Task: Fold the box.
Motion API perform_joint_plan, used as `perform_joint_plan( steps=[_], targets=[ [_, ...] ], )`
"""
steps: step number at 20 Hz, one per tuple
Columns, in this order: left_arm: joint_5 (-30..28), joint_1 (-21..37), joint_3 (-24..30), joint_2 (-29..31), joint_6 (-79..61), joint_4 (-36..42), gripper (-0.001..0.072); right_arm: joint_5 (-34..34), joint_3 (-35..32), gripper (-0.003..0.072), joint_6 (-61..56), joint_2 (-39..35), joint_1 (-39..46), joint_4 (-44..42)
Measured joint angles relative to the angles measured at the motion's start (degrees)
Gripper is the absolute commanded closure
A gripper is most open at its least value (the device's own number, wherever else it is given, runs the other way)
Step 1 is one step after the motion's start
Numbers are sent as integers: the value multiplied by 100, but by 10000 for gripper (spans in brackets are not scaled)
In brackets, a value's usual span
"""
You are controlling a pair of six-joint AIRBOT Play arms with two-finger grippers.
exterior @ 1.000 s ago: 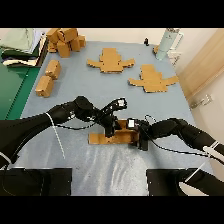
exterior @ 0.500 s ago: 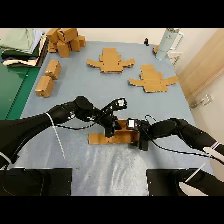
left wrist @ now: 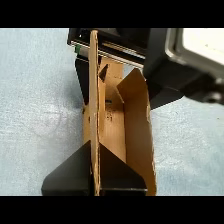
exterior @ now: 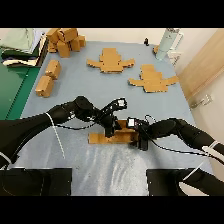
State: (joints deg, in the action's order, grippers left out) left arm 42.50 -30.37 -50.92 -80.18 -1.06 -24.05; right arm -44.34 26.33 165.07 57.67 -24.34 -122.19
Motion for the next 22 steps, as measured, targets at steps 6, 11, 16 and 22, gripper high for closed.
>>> perform_joint_plan(
  steps=[6, 11, 16, 22],
  targets=[
    [2, 0, 0, 0, 0, -2, 695, -166, 2, 60, -52, 4, 0, -37],
    [-13, 0, 0, 0, 0, 2, 695, -44, 0, 61, -66, 24, -2, 11],
    [-15, 0, 0, 0, 0, 4, 695, 127, 0, 147, -68, 96, 2, 74],
    [-4, 0, 0, 0, 0, 2, 695, 175, 0, 183, -83, 125, 4, 92]
  ],
)
